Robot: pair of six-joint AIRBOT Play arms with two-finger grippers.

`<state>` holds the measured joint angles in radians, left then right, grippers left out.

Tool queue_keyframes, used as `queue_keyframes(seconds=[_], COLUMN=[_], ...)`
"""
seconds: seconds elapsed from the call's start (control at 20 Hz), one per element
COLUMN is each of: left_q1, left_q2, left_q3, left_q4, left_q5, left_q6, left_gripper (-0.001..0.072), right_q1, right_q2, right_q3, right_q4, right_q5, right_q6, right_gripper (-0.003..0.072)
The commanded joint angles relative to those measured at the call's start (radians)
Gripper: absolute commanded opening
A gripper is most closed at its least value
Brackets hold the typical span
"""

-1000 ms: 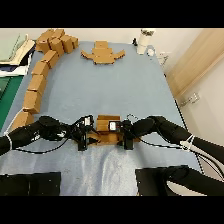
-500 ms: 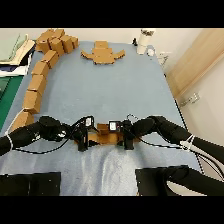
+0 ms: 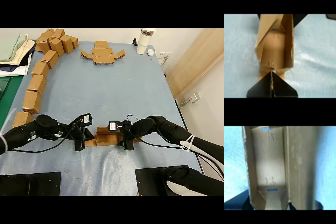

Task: Fold the box.

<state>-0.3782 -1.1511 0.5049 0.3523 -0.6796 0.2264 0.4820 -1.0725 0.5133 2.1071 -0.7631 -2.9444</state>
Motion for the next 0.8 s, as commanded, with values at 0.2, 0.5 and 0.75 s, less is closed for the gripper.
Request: queue_keyframes(seconds=[0.2,0.5,0.75], left_q1=[0.117,0.262,0.130], left_q2=[0.357,0.362,0.256], left_q3=[-0.006,-0.086,-0.101], left_q4=[0.692,0.717,0.525], left_q5=[-0.016,-0.113,-0.003], left_q6=[-1.295,-1.680,-1.648], left_gripper=[0.0011,0.0010,0.0010], right_q1=[0.000,0.000,0.000], right_q2=[0.000,0.000,0.000], right_q3=[0.001,0.001,0.001], right_q4=[0.000,0.000,0.000], right_q5=[0.003,0.003,0.002], right_q6=[0.000,0.000,0.000], right_gripper=[0.0499,0.0499,0.0499])
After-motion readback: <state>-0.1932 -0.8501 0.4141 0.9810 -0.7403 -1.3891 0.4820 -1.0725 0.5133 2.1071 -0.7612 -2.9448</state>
